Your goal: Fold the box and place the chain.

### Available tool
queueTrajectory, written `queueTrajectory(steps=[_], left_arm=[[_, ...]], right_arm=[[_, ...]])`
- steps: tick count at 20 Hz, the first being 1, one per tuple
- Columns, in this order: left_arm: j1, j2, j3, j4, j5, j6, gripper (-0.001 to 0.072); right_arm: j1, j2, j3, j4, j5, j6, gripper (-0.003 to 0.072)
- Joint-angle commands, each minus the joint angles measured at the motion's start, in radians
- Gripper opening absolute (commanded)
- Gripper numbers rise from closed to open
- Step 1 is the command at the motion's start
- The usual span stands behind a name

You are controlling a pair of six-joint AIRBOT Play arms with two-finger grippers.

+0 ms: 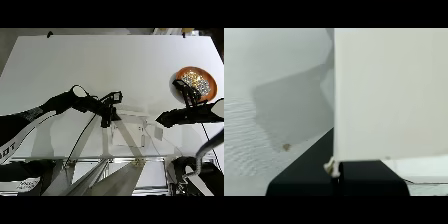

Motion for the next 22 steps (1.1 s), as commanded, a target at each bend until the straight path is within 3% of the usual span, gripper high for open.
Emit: queueTrajectory(steps=[1,6,12,22], left_arm=[[-0.011,-0.008,0.000,0.004,0.095,0.085,-0.0005],[-0.011,-0.064,0.000,-0.023,0.096,0.087,-0.0004],[-0.012,-0.065,0.000,-0.040,0.146,0.082,-0.0004],[-0.012,-0.065,0.000,-0.040,0.148,0.071,-0.0002]], right_arm=[[0.001,0.001,0.015,-0.006,0.005,-0.005,0.0307],[0.001,0.001,0.015,-0.021,0.004,-0.006,0.0307],[0.001,0.001,0.015,-0.024,0.003,-0.031,0.0306],[0.001,0.001,0.015,-0.047,0.003,-0.031,0.0302]])
